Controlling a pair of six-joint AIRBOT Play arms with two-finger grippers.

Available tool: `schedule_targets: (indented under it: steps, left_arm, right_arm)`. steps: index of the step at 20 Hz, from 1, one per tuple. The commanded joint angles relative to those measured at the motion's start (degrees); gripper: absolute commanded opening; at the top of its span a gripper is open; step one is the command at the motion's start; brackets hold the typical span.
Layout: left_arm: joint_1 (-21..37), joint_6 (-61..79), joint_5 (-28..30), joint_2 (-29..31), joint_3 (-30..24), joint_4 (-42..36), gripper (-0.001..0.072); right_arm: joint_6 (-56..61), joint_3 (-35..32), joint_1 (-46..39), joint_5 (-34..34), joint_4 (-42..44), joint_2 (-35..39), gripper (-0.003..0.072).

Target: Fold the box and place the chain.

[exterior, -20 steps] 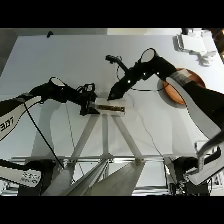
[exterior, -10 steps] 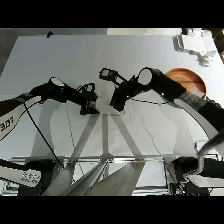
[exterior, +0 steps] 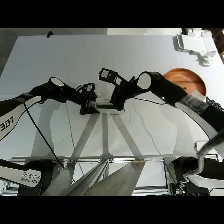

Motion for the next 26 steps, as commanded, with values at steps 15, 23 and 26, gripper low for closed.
schedule_targets:
  steps: [15,23,26]
  left_arm:
    - [-0.02,0.07,-0.26,0.0,-0.02,0.04,0.0438]
    - [-0.02,0.07,-0.26,0.0,-0.02,0.04,0.0438]
    - [-0.02,0.07,-0.28,0.0,-0.02,0.04,0.0438]
  right_arm:
    - [0.26,-4.46,2.1,-4.0,0.28,5.95,0.0401]
    - [6.47,-10.47,-3.5,-8.44,29.03,5.81,0.0011]
    - [6.45,-17.51,-2.82,-13.0,36.33,5.62,0.0008]
